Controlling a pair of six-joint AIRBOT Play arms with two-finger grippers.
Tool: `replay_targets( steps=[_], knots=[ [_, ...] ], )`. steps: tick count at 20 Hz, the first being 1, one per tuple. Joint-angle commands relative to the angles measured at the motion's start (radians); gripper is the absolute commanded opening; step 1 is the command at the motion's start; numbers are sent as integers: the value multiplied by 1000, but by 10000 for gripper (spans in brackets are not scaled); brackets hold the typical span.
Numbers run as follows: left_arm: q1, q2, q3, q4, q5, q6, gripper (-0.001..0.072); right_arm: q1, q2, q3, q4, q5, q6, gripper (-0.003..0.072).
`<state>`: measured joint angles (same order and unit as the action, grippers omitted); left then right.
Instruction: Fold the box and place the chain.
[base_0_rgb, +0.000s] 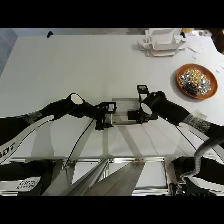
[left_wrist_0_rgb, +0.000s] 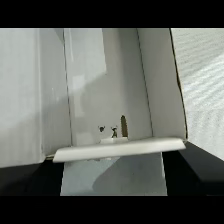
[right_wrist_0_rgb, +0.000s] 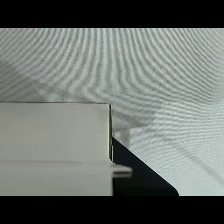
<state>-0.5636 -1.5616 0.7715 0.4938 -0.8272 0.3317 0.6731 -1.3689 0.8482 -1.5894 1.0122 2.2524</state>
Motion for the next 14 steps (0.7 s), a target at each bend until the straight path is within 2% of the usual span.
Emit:
replay_targets(
  steps=[1, 2, 3, 4, 5, 8, 10, 14],
  knots=[
    [1, 0, 1, 0, 0, 1, 88, 1, 1, 1, -2, 1, -20, 16],
    [1, 0, 1, 0, 0, 1, 88, 1, 5, 1, -2, 1, -43, 22],
    [1, 0, 1, 0, 0, 1, 88, 1, 14, 1, -3, -2, -65, 119],
    [1, 0, 1, 0, 0, 1, 88, 0, 27, 1, -8, -2, -83, 296],
    [1, 0, 1, 0, 0, 1, 88, 0, 39, 1, -12, 3, -84, 340],
    [1, 0, 1, 0, 0, 1, 88, 0, 79, 1, -11, 13, -86, 342],
    [1, 0, 1, 0, 0, 0, 88, 0, 122, 1, -11, 40, -158, 345],
    [1, 0, 1, 0, 0, 1, 88, 0, 298, 2, 7, 104, -312, 337]
  ],
)
